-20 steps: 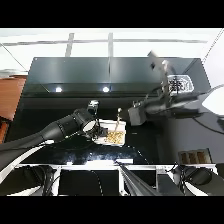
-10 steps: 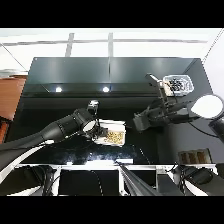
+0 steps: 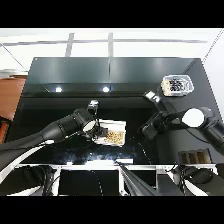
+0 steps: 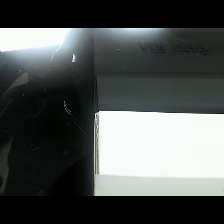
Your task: Fold the box and place the chain.
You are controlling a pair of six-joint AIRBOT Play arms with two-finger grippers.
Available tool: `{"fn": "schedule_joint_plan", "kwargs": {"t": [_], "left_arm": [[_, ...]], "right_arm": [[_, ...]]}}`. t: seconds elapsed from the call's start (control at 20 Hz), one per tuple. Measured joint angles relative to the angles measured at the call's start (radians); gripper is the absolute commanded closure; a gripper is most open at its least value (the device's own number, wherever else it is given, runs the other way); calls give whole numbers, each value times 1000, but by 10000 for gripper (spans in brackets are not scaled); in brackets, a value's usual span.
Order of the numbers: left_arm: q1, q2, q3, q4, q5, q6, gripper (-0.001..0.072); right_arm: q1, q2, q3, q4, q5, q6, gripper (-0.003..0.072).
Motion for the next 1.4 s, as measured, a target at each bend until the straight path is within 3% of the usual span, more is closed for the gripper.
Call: {"fn": "schedule_joint_plan", "kwargs": {"t": [0.05, 0.5, 0.7, 0.75, 0.8, 1.0, 1.4], "left_arm": [[0, 0, 0, 0, 0, 0, 677], [0, 0, 0, 0, 0, 0, 677], [0, 0, 0, 0, -1, 0, 677], [0, 0, 0, 0, -1, 0, 677], [0, 0, 0, 0, -1, 0, 677], [0, 0, 0, 0, -1, 0, 677], [0, 0, 0, 0, -2, 0, 677]], "right_arm": [[26, 0, -19, 11, -29, -47, 387], [141, -65, -82, 44, -227, -261, 386], [147, -92, -85, 47, -274, -315, 365], [148, -95, -85, 46, -279, -332, 304], [148, -97, -85, 47, -283, -356, 186], [149, -104, -85, 54, -290, -491, 187], [149, -111, -85, 220, -245, -796, 213]]}}
